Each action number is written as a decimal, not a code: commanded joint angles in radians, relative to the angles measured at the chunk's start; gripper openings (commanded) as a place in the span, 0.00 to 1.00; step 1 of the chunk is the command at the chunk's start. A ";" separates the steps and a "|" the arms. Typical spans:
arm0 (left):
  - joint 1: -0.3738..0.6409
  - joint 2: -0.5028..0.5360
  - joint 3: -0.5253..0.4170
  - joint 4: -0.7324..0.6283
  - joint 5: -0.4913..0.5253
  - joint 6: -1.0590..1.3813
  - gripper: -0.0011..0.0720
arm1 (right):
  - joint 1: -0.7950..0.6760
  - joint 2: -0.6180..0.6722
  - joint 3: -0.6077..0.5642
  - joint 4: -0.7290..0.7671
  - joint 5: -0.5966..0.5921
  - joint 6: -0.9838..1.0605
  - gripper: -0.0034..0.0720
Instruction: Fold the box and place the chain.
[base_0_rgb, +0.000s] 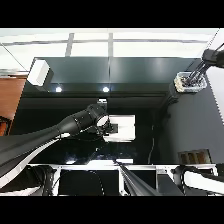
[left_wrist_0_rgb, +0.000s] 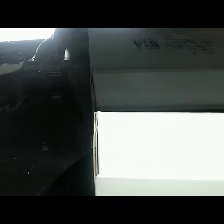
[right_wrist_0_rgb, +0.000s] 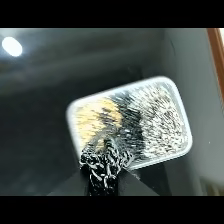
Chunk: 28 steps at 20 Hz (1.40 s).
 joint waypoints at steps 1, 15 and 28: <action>0.001 0.000 0.000 0.000 0.000 0.000 0.05 | 0.014 0.210 -0.035 0.096 0.056 -0.061 0.06; 0.001 0.000 0.000 0.000 0.000 0.000 0.05 | 0.147 0.518 -0.066 0.646 0.425 -0.134 0.06; 0.001 0.000 0.000 0.000 0.000 0.000 0.05 | 0.564 0.517 -0.385 0.694 0.204 -0.134 0.06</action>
